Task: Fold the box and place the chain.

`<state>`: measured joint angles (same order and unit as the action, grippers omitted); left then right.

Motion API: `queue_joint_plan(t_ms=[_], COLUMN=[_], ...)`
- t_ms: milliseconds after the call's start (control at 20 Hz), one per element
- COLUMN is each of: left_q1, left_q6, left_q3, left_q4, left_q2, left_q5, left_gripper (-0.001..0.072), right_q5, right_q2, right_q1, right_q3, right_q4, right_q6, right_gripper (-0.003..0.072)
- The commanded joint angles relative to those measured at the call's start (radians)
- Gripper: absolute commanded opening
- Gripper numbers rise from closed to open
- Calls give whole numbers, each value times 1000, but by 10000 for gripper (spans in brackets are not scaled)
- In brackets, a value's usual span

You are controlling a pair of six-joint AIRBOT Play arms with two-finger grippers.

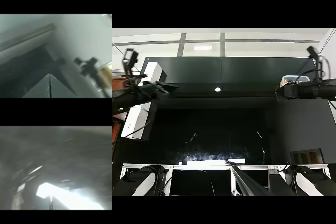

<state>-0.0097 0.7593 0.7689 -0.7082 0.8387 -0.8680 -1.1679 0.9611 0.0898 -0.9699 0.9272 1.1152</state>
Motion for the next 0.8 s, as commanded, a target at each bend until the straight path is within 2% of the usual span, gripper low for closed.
queue_joint_plan(t_ms=[0, 100, 250, 750], left_q1=[-231, -307, -313, -299], left_q6=[421, 594, 621, 621], left_q3=[10, -18, -48, -45], left_q4=[-281, -465, -515, -507], left_q2=[-18, -20, -19, -19], left_q5=[110, 111, 141, 158], left_gripper=[25, 25, 27, 30], right_q5=[221, 307, 320, 312], right_q2=[-159, -237, -243, -243], right_q1=[0, 0, 0, 0], right_q3=[74, 214, 329, 332], right_q4=[301, 330, 327, 301], right_q6=[135, 176, 176, 176], right_gripper=[24, 25, 25, 25])
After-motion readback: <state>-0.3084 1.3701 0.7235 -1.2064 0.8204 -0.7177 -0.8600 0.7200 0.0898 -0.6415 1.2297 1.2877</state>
